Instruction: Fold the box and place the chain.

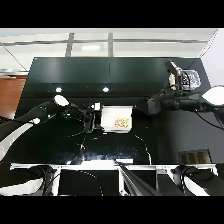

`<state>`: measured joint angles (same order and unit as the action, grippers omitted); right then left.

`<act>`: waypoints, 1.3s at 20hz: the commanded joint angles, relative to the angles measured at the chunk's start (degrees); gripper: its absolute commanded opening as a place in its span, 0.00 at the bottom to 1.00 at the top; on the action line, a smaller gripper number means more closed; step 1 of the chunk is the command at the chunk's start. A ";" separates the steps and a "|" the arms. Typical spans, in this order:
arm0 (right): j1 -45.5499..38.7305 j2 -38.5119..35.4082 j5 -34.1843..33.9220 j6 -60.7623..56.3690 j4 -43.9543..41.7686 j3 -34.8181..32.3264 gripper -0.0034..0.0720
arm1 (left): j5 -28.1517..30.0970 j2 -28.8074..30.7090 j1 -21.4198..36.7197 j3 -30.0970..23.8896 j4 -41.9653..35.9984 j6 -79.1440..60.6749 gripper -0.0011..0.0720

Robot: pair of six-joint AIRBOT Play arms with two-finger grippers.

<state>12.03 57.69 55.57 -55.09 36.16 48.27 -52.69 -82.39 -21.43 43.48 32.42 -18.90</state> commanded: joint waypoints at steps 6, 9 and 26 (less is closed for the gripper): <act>4.63 17.40 5.03 20.39 1.55 7.17 0.92 | 0.15 -0.04 -0.02 0.02 0.09 0.04 0.65; 4.63 17.18 10.03 23.89 4.81 7.19 0.89 | 0.15 -0.04 -0.02 0.02 0.09 0.04 0.65; 14.53 17.09 3.72 33.05 14.29 7.19 0.84 | 0.13 -0.04 -0.02 0.02 0.09 0.04 0.65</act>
<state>25.54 74.76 62.19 -22.46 48.93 55.40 -52.56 -82.39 -21.43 43.48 32.51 -18.83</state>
